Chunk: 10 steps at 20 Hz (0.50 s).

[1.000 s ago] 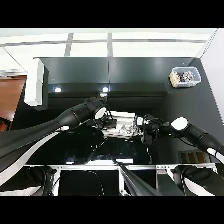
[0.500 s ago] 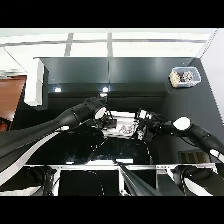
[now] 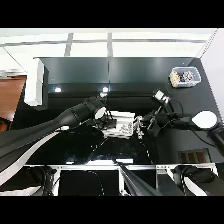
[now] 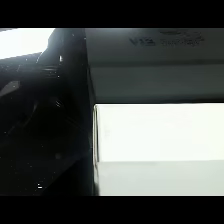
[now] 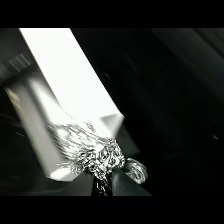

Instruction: Fold the box and place the chain.

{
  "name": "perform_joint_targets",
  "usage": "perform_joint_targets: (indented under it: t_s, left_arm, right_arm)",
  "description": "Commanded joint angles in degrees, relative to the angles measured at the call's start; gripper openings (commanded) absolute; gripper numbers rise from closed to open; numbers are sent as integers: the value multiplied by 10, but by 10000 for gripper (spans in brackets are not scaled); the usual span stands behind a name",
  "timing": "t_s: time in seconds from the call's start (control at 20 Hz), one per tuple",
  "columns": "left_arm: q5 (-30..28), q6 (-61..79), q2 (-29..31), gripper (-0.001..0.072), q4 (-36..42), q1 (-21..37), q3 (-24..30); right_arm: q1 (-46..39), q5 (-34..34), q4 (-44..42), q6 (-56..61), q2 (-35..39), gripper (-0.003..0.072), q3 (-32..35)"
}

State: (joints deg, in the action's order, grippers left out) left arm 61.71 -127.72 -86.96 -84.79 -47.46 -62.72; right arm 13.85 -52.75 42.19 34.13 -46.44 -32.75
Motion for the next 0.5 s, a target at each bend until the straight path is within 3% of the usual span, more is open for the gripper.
perform_joint_targets:
  t_s: [0.0, 0.15, 0.45]
  left_arm:
    - [0, 0, 0, 31, 0, 0, 0]
    - [0, 0, 0, 31, 0, 0, 0]
    - [0, 0, 0, 31, 0, 0, 0]
  right_arm:
    - [-1, -85, -52, 91, 16, 15, -54]
    - [1, -68, -171, 91, 14, 15, -57]
    - [29, -12, -279, 71, 14, 15, -58]
